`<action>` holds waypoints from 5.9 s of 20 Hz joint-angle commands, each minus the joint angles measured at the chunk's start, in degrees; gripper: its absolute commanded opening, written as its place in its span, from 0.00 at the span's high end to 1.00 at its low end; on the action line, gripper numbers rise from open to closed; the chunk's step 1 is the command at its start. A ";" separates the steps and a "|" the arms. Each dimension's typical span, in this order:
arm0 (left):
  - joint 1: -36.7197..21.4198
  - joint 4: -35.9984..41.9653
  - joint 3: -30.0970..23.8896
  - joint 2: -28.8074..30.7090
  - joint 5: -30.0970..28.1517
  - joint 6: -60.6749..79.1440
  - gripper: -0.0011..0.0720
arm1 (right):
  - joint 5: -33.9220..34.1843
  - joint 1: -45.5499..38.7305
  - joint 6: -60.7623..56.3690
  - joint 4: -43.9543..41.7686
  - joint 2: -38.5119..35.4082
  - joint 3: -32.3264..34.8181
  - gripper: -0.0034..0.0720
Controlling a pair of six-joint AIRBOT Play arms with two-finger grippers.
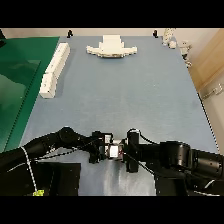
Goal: Fold the box.
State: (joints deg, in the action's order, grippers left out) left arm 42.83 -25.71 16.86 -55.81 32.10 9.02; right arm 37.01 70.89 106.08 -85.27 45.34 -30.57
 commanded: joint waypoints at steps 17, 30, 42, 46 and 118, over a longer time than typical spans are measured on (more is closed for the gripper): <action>-0.02 0.00 0.02 0.04 -0.15 -0.02 0.28 | -27.69 0.00 -42.03 1.97 -14.88 23.50 0.93; -0.02 0.00 0.02 0.04 -0.15 -0.02 0.28 | -28.59 -0.90 -42.05 2.03 -16.61 20.41 0.93; -0.02 0.00 0.02 0.04 -0.15 -0.02 0.28 | -24.35 -4.48 -42.12 5.44 -12.02 20.55 0.93; -0.02 0.00 0.02 0.04 -0.13 -0.02 0.28 | -26.64 -4.46 -42.21 3.74 -8.31 20.55 0.93; -0.04 1.62 0.42 0.07 -0.33 -0.09 0.28 | 26.08 -43.41 -49.42 -1.36 18.16 -18.88 0.93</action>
State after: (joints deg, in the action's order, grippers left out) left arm 42.83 -25.19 17.08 -55.81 31.97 8.95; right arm 62.02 33.87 55.83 -78.83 56.84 -44.66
